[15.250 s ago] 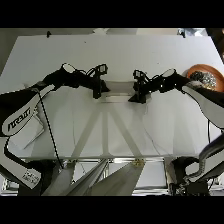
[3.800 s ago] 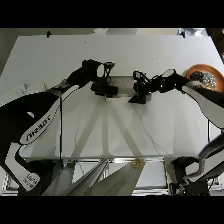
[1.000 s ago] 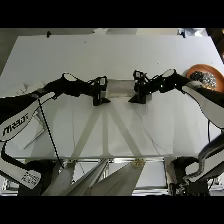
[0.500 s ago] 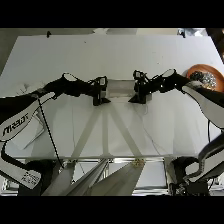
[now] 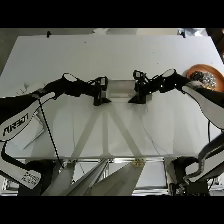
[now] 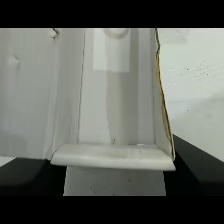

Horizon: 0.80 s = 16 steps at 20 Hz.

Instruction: Fold the box and place the chain.

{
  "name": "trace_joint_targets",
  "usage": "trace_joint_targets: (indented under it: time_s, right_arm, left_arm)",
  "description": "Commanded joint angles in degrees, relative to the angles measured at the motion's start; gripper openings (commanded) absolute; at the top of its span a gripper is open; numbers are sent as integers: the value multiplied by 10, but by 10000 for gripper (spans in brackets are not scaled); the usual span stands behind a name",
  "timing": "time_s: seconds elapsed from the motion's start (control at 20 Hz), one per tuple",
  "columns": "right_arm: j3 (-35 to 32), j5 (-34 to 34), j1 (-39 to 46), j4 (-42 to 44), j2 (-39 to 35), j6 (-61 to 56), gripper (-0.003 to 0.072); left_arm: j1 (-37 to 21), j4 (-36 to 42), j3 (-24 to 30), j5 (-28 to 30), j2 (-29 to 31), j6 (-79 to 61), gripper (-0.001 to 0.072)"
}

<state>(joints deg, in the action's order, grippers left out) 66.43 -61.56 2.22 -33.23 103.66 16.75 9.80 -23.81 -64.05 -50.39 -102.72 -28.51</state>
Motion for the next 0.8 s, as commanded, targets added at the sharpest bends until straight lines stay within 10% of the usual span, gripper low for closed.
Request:
trace_joint_targets:
  time_s: [0.0,0.5,0.7,0.75]
  right_arm:
    - [1,-6,1,-22,-23,-3,619]
    - [1,-9,1,-268,-158,-167,616]
    - [1,-76,0,-212,-168,-236,447]
    - [1,-97,0,-176,-168,-243,268]
  left_arm:
    - [-1,-2,0,-4,0,0,324]
    - [-1,-2,0,-4,0,0,325]
    - [-1,-2,0,-4,0,0,325]
    - [-1,-2,0,-4,0,0,325]
